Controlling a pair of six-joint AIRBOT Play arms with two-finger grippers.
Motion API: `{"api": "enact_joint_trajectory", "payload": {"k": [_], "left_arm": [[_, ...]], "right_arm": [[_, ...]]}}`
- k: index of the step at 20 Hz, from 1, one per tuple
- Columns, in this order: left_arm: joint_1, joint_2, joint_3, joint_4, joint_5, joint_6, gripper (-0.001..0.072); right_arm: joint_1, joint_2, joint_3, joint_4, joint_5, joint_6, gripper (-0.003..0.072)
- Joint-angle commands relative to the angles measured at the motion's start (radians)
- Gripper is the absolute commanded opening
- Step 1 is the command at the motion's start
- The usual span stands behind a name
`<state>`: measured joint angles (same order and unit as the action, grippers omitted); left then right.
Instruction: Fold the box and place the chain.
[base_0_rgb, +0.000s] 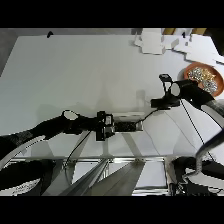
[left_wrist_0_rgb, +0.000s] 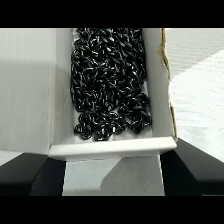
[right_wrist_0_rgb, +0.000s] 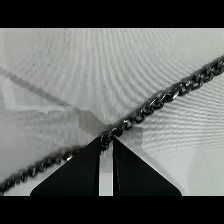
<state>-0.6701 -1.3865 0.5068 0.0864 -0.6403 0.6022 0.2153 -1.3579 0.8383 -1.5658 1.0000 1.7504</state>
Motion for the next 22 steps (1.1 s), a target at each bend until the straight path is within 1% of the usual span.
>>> {"api": "enact_joint_trajectory", "payload": {"k": [1,4,6,10,14,18,22], "left_arm": [[0.001,0.0,0.0,0.0,0.0,0.0,0.0275],[0.001,0.0,0.0,0.0,0.0,0.0,0.0275],[0.001,0.0,0.0,0.0,0.0,0.0,0.0275],[0.001,0.0,0.0,0.0,0.0,0.0,0.0275],[0.001,0.0,0.0,0.0,0.0,0.0,0.0275],[0.0,0.0,0.0,0.0,0.0,0.0,0.0275],[0.001,0.0,0.0,0.0,0.0,0.0,0.0275]], "right_arm": [[0.0,0.064,0.001,-0.001,0.04,-0.021,0.0019],[0.014,0.173,0.001,0.002,0.095,-0.032,0.0019],[0.043,0.25,0.001,0.002,0.151,-0.037,0.0019],[0.147,0.396,0.001,0.007,0.258,-0.048,0.0019],[0.255,0.515,0.001,0.071,0.303,-0.047,0.0019],[0.347,0.578,0.001,0.141,0.302,-0.046,0.0019],[0.415,0.581,0.001,0.173,0.289,-0.046,0.0019]]}}
